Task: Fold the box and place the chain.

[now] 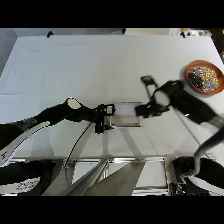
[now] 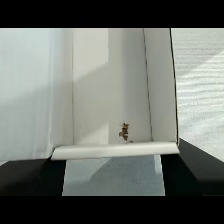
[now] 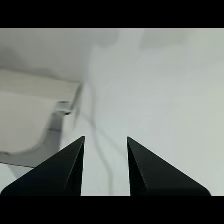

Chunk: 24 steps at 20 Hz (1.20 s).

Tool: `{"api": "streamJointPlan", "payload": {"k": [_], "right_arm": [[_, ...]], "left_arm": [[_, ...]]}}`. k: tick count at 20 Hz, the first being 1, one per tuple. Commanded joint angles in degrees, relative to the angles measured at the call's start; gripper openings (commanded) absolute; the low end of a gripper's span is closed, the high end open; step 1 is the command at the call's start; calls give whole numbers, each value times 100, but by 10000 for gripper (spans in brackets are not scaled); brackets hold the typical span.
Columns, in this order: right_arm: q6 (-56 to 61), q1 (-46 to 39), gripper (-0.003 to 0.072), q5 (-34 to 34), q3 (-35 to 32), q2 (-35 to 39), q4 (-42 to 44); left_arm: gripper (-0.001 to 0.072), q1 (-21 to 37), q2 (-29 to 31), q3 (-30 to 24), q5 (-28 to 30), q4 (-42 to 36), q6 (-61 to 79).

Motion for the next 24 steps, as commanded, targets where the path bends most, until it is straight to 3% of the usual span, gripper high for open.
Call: {"api": "streamJointPlan", "payload": {"k": [1, 6, 10, 14, 17, 24], "right_arm": [[-960, -1091, 233, 240, 719, 437, -13], [-2129, -3206, 220, -348, 1423, 304, -101], [-2531, -4509, 218, -516, 2168, -647, -98], [-2669, -4937, 178, -610, 2911, -1915, -136], [-2682, -5200, 180, -748, 2959, -2616, -275], [-3213, -5471, 180, -984, 2959, -3254, -203]], "left_arm": [[273, 7, 4, 2, -2, 0, 2], [273, 7, 4, 2, -37, 2, 2], [273, 7, 4, 2, -39, 2, 2], [273, 7, 4, 2, -37, 0, 2], [273, 7, 4, 2, -37, 2, 2], [273, 7, 4, 2, -37, 0, 2]]}}
